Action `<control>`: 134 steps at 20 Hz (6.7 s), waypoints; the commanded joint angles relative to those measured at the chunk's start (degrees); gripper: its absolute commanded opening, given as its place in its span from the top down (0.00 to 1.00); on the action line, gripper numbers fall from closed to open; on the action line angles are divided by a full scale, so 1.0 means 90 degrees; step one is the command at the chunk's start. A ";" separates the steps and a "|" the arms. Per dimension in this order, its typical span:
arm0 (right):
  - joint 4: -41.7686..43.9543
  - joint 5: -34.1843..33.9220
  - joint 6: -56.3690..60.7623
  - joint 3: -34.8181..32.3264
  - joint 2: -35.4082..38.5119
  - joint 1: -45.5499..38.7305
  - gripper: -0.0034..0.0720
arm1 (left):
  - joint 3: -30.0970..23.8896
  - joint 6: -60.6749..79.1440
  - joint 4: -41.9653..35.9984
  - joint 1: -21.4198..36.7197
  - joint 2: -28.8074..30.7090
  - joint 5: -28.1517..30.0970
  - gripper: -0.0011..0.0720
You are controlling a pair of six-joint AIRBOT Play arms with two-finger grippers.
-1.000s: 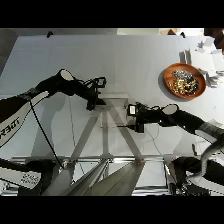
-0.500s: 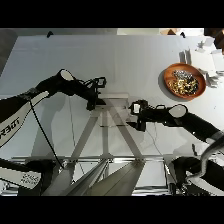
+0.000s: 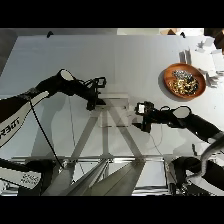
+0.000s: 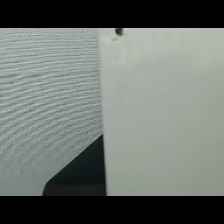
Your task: Fold the box and place the chain.
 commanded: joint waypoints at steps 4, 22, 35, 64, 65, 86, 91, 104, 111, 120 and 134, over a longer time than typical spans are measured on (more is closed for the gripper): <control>-0.0029 -0.0010 -0.0015 -0.0007 -0.0357 -0.0024 0.00 | -0.0002 0.0000 0.0002 -0.0002 -0.0005 0.0000 0.97; -0.0716 0.1054 0.0338 -0.0041 0.0619 -0.0027 0.00 | -0.0002 0.0000 0.0000 -0.0002 -0.0005 0.0000 0.97; 0.0495 -0.0294 0.0291 -0.0034 -0.0340 0.0000 0.00 | -0.0002 0.0000 0.0002 -0.0002 -0.0005 0.0002 0.97; 0.0780 0.0590 0.0294 0.0850 -0.1127 0.0158 0.00 | -0.0002 0.0000 0.0000 -0.0002 -0.0005 0.0000 0.97; 0.0804 0.0590 0.0296 0.0860 -0.1124 0.0160 0.00 | -0.0002 0.0000 0.0000 -0.0002 -0.0005 0.0002 0.97; 0.1372 0.0624 -0.0889 0.0860 -0.1195 -0.0491 0.00 | -0.0002 0.0000 0.0000 -0.0002 -0.0005 0.0002 0.97; 0.2657 0.0889 -0.2064 0.1047 -0.1664 -0.0491 0.00 | -0.0002 0.0000 0.0002 -0.0002 -0.0005 0.0000 0.97; 0.1615 0.1836 -0.2302 0.1926 -0.2671 -0.0488 0.00 | -0.0002 0.0000 0.0000 -0.0002 -0.0005 0.0000 0.97; 0.1336 0.1870 -0.2336 0.1926 -0.2662 -0.0384 0.00 | -0.0002 0.0000 0.0002 -0.0002 -0.0005 0.0000 0.97; 0.1348 0.1872 -0.2288 0.1955 -0.2674 -0.0389 0.00 | -0.0002 0.0000 0.0000 -0.0002 -0.0005 0.0000 0.97; 0.1290 0.1858 -0.2261 0.1965 -0.2676 -0.0376 0.00 | -0.0002 0.0000 0.0002 -0.0002 -0.0005 0.0000 0.97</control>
